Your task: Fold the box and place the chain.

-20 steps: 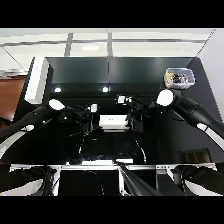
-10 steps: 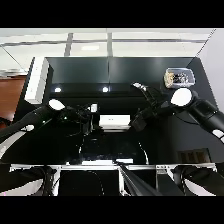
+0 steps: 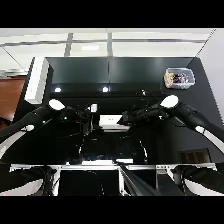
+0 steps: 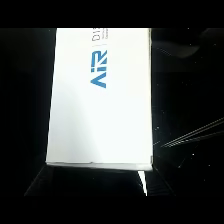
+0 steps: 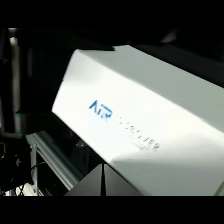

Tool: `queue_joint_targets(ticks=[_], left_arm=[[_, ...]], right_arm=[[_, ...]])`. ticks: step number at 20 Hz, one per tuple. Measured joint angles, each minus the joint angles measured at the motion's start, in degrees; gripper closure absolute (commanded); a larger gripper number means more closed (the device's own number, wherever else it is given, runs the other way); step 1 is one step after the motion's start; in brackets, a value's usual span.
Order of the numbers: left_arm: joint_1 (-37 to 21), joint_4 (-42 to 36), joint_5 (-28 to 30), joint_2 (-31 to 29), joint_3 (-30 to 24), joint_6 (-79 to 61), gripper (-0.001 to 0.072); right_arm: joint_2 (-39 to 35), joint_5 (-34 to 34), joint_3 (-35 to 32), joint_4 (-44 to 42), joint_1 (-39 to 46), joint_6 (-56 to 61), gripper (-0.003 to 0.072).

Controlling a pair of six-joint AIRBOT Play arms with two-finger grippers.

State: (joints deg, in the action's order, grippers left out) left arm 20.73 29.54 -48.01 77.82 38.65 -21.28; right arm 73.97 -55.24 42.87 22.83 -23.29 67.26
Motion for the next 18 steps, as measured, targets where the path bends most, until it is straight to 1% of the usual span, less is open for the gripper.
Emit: queue_joint_targets(ticks=[6, 16, 18], left_arm=[[0.0, 0.0, 0.0, 0.0, 0.0, 0.0, 0.0221], [0.0, -0.2, 0.0, 0.0, 0.0, 0.0, 0.0221], [0.0, -0.2, 0.0, 0.0, 0.0, 0.0, 0.0220]], right_arm=[[3.3, 1.7, -0.2, 0.5, 0.0, 0.5, 0.0679], [3.7, 3.4, 0.0, 1.6, 0.2, 0.6, 0.0673], [2.9, 1.4, 1.1, 3.0, 1.3, 0.2, 0.0673]])
